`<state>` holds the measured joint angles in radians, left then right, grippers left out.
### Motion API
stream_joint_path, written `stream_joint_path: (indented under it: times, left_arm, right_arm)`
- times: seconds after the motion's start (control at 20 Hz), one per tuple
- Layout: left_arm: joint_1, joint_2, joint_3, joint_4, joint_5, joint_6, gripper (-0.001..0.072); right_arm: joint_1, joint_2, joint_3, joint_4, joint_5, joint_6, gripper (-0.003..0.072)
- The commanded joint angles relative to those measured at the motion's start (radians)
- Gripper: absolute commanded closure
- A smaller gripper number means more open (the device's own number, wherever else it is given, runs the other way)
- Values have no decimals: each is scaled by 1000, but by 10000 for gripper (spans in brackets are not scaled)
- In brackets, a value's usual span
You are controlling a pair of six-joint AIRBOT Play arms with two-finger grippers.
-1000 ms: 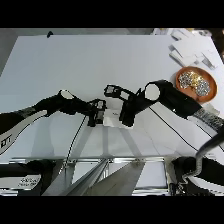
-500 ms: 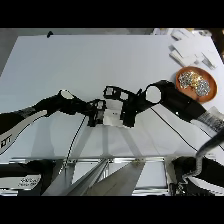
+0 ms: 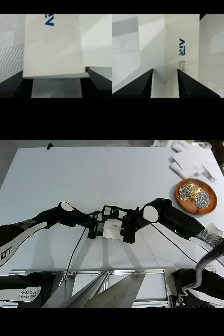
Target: Fold the box and place the chain.
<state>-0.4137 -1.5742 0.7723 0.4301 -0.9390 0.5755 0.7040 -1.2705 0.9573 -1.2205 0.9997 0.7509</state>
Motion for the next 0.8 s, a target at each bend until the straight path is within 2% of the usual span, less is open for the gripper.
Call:
stream_joint_path:
  times: [0.0, 0.1, 0.2, 0.5, 0.55, 0.65, 0.75]
  left_arm:
    - [1, 0, 1, 1, 0, 0, 676]
    - [1, 0, 1, 0, 0, 0, 676]
    - [1, 0, 1, 0, 0, 0, 676]
    - [1, 0, 1, 1, 0, 0, 676]
    - [1, 0, 1, 0, 0, 0, 676]
    - [1, 0, 1, 0, 0, 0, 676]
    - [1, 0, 1, 1, 0, 0, 676]
  right_arm:
    - [1, 1, -3, -18, -19, -1, 404]
    - [1, 1, -3, -30, -20, -1, 420]
    - [1, 1, -3, -46, -21, 0, 502]
    - [1, 18, -3, -58, -22, 3, 519]
    - [1, 24, -3, -50, -21, 3, 507]
    - [3, 26, -3, 21, -21, 3, 403]
    - [27, 25, -15, 36, -40, 3, 388]
